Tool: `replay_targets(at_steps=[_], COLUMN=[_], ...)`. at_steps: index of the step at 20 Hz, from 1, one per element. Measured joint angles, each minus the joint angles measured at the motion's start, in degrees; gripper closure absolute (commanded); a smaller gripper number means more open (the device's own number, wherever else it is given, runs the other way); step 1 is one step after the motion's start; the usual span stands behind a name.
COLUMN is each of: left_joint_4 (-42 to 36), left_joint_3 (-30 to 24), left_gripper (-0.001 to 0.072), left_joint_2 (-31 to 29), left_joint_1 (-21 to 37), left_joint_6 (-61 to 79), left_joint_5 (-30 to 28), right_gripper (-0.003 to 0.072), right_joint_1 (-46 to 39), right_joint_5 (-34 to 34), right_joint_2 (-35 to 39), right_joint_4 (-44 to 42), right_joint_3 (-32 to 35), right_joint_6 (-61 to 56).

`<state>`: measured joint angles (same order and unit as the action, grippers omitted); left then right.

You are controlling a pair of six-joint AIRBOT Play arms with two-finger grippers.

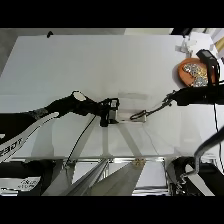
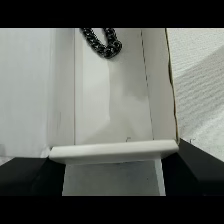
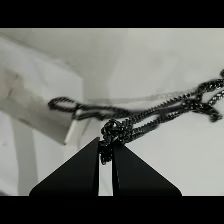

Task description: Fold the box and place the chain.

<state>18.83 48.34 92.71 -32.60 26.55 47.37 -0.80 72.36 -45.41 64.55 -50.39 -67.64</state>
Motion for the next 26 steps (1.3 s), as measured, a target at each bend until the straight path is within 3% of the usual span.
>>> replay_targets(at_steps=[8,16,26], left_joint_4=[0.00,0.00,0.00], left_joint_3=[0.00,0.00,0.00], left_gripper=[0.0638,0.0638,0.0638], left_joint_2=[0.00,0.00,0.00], left_joint_1=[0.00,0.00,0.00], left_joint_6=[0.00,0.00,0.00], left_joint_5=[0.00,0.00,0.00], right_gripper=[0.0664,0.0664,0.0664], right_joint_1=[11.45,22.23,29.33], right_joint_5=[-0.24,-13.38,-20.22], right_joint_2=[1.11,0.68,-9.79], right_joint_4=[-3.72,-5.09,-4.96], right_joint_3=[0.00,2.49,3.91], right_joint_6=[0.13,-2.62,-4.37])
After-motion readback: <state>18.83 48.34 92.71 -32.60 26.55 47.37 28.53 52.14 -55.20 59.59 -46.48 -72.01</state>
